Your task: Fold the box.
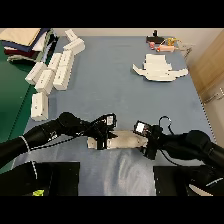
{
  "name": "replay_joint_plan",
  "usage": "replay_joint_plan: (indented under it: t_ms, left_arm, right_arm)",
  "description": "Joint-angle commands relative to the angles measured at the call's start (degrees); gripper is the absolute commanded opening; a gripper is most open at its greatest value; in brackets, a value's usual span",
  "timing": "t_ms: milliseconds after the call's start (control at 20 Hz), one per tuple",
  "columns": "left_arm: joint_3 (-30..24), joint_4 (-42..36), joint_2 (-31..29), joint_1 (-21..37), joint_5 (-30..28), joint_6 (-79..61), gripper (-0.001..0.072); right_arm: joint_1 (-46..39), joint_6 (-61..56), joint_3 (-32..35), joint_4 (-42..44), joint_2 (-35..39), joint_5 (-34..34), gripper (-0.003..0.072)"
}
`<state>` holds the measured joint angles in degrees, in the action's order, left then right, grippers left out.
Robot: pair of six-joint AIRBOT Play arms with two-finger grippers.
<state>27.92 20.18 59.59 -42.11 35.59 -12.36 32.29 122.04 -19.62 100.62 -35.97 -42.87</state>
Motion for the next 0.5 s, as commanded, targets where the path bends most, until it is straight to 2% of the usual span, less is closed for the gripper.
replay_joint_plan:
  t_ms: [0,200,350,450]
  left_arm:
    - [-0.02,0.00,0.04,-0.02,-0.02,-0.02,0.0013]
    - [-0.02,0.00,0.04,-0.02,-0.02,0.00,0.0013]
    - [-0.02,0.00,0.04,-0.02,-0.02,0.00,0.0013]
    - [-0.02,0.00,0.04,-0.02,-0.02,0.00,0.0013]
  right_arm:
    - [-12.59,31.54,0.37,22.86,-2.05,-2.51,0.0720]
    - [-18.32,41.16,-2.71,27.36,-10.10,-6.95,0.0720]
    - [-18.43,41.97,-6.01,27.19,-16.06,-7.23,0.0720]
    - [-18.38,41.22,-7.02,25.97,-17.22,-7.23,0.0720]
